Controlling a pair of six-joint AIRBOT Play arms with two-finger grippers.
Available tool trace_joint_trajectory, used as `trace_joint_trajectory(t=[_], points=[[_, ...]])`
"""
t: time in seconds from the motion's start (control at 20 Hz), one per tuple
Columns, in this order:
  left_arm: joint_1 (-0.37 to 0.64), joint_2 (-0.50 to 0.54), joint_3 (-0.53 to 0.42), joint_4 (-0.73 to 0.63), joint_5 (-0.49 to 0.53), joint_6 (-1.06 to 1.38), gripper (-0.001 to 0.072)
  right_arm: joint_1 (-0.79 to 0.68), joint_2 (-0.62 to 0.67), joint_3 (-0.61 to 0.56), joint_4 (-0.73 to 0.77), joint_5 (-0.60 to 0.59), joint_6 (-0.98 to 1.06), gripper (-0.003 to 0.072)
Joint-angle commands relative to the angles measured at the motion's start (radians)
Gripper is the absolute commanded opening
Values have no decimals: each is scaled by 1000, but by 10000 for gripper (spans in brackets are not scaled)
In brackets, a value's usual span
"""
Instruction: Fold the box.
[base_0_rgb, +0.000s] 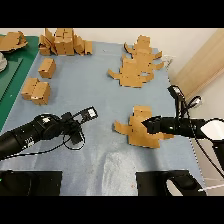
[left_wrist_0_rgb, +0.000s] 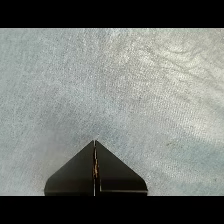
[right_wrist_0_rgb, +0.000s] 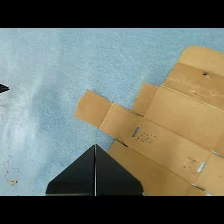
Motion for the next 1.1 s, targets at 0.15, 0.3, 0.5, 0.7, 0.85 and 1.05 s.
trace_joint_trajectory(t=[0.15, 0.3, 0.5, 0.7, 0.85, 1.05], points=[[0, -1, 0, 0, 0, 0, 12, 1, 1, 0, 0, 0, 0, 3], [0, -1, 0, 0, 0, 0, 11, 1, 1, 0, 0, -11, 0, 3], [2, -1, 0, 1, 6, 0, 12, 1, -1, 0, 1, -106, 0, 3], [20, -1, 1, 1, 88, 0, 12, 1, -8, -1, -9, -135, 130, 3], [19, -1, 1, 0, 87, 0, 11, 0, -48, -1, -117, -130, 272, 2], [19, -1, 1, -49, 90, -93, 12, -42, -148, 62, -383, 9, 376, 4]])
